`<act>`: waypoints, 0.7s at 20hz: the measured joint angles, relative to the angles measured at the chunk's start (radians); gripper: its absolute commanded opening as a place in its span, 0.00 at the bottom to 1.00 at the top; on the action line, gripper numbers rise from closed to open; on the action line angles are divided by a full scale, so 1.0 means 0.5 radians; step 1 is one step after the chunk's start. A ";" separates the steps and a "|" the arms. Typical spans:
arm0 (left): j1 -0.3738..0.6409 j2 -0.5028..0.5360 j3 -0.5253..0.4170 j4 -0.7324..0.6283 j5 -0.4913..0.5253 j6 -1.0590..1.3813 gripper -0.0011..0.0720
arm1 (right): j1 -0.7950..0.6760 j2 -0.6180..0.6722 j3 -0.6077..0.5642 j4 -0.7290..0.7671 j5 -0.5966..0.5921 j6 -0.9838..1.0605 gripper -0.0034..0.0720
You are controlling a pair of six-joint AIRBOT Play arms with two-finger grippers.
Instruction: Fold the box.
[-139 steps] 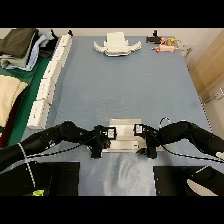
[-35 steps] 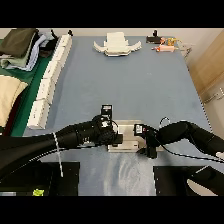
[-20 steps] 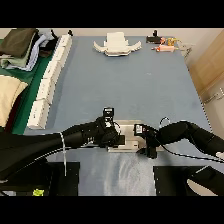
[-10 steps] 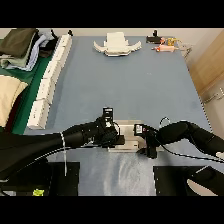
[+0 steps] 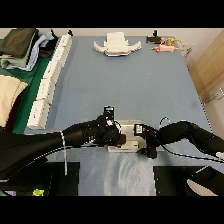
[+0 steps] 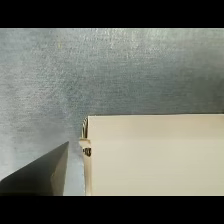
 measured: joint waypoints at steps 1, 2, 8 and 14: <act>0.000 0.005 0.011 -0.002 -0.028 0.000 0.69 | -0.001 0.000 0.000 0.000 0.000 -0.001 0.76; 0.007 0.016 0.028 -0.004 -0.062 0.000 0.69 | -0.001 0.000 0.000 0.000 0.000 -0.001 0.76; 0.023 0.063 0.086 0.006 -0.223 0.015 0.69 | 0.000 0.000 0.000 0.000 0.000 0.000 0.76; 0.027 0.150 0.133 -0.037 -0.294 0.021 0.69 | 0.000 0.000 0.000 0.000 0.000 -0.001 0.76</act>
